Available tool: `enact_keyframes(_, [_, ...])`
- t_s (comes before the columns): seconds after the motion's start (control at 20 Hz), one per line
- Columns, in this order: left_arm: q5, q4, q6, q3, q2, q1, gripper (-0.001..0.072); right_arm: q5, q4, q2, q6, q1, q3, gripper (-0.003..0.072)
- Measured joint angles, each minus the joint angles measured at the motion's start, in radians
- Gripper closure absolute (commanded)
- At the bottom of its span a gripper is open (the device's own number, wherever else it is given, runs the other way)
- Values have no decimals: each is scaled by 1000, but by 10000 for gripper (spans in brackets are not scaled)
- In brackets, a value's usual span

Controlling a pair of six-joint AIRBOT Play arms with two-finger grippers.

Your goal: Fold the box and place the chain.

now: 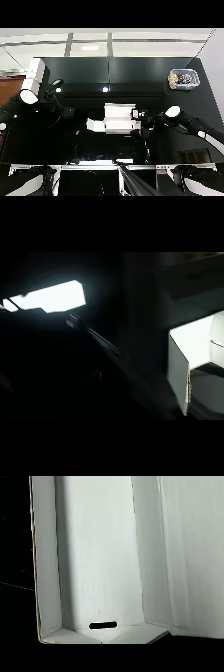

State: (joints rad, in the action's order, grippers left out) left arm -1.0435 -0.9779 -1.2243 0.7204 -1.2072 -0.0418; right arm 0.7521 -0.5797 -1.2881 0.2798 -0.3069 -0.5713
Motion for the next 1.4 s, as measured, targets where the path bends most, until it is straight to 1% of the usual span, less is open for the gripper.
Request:
enact_keyframes(0.1, [-53,135,-2,-42,-47,56,683,0,0,0,0,0,0,633])
enact_keyframes(0.15, [-63,183,2,-56,-68,66,683,0,0,0,0,0,0,633])
enact_keyframes(0.2, [-67,217,5,-67,-88,63,683,0,0,0,0,0,0,633])
enact_keyframes(0.3, [-42,266,1,-80,-117,31,683,0,0,0,0,0,0,633])
enact_keyframes(0.55, [46,296,-42,-85,-174,-105,683,0,0,0,0,0,0,633])
enact_keyframes(0.65, [61,313,-50,-85,-188,-147,683,0,0,0,0,0,0,633])
enact_keyframes(0.8, [82,332,-35,-84,-199,-182,682,0,0,0,0,0,0,633])
enact_keyframes(1.0, [90,361,27,-71,-204,-195,680,0,0,0,0,0,0,633])
enact_keyframes(1.05, [88,365,43,-61,-206,-196,647,0,0,0,0,0,0,633])
enact_keyframes(1.15, [60,379,68,-35,-206,-198,408,0,0,0,0,0,0,633])
enact_keyframes(1.2, [43,384,76,-18,-205,-198,219,0,0,0,0,0,0,633])
enact_keyframes(1.25, [37,389,83,-3,-205,-198,-1,0,0,0,0,0,0,632])
enact_keyframes(1.4, [13,394,93,46,-204,-198,6,0,0,0,0,0,0,633])
